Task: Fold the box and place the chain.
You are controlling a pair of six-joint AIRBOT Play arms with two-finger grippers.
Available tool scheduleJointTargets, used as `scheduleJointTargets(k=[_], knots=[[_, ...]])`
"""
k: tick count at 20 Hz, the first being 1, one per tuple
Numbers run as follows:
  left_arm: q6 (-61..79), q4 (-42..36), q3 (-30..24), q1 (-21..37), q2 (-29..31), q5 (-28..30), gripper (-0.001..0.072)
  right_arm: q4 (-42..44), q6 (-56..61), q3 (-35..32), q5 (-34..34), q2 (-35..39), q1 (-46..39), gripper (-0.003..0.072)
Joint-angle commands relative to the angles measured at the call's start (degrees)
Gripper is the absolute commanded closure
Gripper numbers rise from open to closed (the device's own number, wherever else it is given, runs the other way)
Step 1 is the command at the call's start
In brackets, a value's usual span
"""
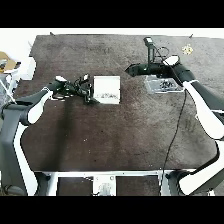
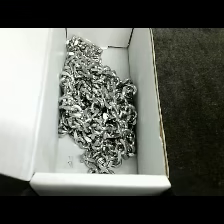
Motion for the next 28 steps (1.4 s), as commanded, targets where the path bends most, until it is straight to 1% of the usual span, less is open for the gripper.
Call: scheduleJointTargets(k=[1, 3, 6, 9, 12, 14, 16, 17, 18, 22, 25, 26, 27, 28], knots=[[0.00, 0.02, 0.04, 0.04, -0.02, 0.00, 0.0249, 14.73, -19.04, 1.90, 10.97, -6.14, -1.57, 0.0493], [0.00, 0.02, 0.04, 0.04, -0.02, 0.00, 0.0249, 14.73, -21.24, 1.88, 13.84, -6.84, -1.57, 0.0629], [0.00, 0.02, 0.04, 0.04, -0.02, 0.00, 0.0249, 12.70, -24.06, 1.20, 15.45, -5.05, -1.40, 0.0630], [0.00, 0.02, 0.04, 0.04, -0.02, 0.02, 0.0249, 12.72, -28.87, -3.21, 14.75, -1.09, -0.15, 0.0631], [0.00, 0.02, 0.04, 0.04, -0.02, 0.02, 0.0249, 12.76, -37.22, -8.55, 14.45, 1.40, 1.92, 0.0631], [0.00, 0.02, 0.04, 0.04, -0.02, 0.00, 0.0249, 12.74, -40.22, -11.43, 12.50, 2.91, 3.15, 0.0631], [0.00, 0.00, 0.04, 0.04, -0.02, 0.00, 0.0249, 12.74, -43.65, -14.21, 9.09, 4.20, 4.33, 0.0625], [0.00, 0.02, 0.04, 0.04, -0.04, 0.00, 0.0249, 12.72, -44.09, -14.82, 8.17, 4.31, 4.76, 0.0502], [0.00, 0.02, 0.04, 0.04, -0.02, 0.00, 0.0249, 12.70, -45.29, -15.23, 7.74, 4.28, 5.14, 0.0464], [0.00, 0.02, 0.04, 0.04, -0.02, 0.02, 0.0249, 12.74, -53.24, -15.41, 4.63, 4.31, 6.84, 0.0461], [0.00, 0.02, 0.04, 0.04, -0.02, 0.02, 0.0249, 12.72, -56.19, -15.43, 4.68, 4.28, 7.87, 0.0457], [0.00, 0.02, 0.04, 0.02, -0.02, 0.00, 0.0249, 12.72, -56.50, -15.43, 5.09, 4.26, 8.07, 0.0315], [0.00, 0.02, 0.04, 0.04, -0.02, 0.00, 0.0249, 12.74, -56.85, -15.41, 5.55, 4.13, 8.13, 0.0301], [0.00, 0.02, 0.04, 0.04, -0.02, 0.00, 0.0249, 12.72, -56.83, -15.43, 5.51, 3.80, 8.13, 0.0315]])
